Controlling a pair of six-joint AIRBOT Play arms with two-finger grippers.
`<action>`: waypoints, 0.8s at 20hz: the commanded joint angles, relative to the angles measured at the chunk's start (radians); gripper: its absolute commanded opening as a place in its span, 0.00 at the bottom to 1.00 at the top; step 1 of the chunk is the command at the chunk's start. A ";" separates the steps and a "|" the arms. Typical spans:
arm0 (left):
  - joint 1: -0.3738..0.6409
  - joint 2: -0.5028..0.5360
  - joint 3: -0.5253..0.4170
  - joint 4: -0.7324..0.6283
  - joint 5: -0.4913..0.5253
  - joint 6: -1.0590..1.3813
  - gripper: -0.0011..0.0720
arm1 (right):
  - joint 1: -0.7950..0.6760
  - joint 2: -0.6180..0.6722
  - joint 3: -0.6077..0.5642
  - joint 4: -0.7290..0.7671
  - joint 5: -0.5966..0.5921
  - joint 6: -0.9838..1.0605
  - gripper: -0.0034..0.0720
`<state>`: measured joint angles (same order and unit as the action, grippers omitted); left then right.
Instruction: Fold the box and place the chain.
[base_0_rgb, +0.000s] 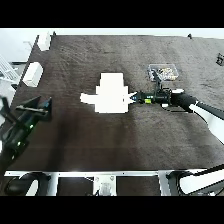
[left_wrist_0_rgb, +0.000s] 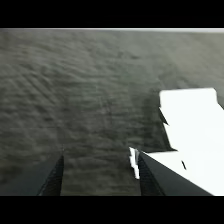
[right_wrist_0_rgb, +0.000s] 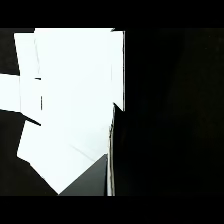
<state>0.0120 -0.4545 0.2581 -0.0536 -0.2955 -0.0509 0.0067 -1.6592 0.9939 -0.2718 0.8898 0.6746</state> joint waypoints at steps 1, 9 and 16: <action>0.000 -0.272 0.151 0.002 -0.174 -0.001 0.70 | 0.002 0.000 0.001 -0.002 0.000 -0.006 0.05; 0.000 -0.846 0.603 0.228 -0.428 -0.132 0.70 | 0.004 0.000 0.001 -0.002 0.000 -0.024 0.06; -0.008 -0.948 0.761 0.446 -0.506 -0.350 0.72 | 0.005 0.000 0.001 0.003 -0.001 -0.023 0.06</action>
<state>0.0063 -1.3270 0.9222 0.2211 -0.7433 -0.2436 0.0101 -1.6592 0.9939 -0.2729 0.8894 0.6518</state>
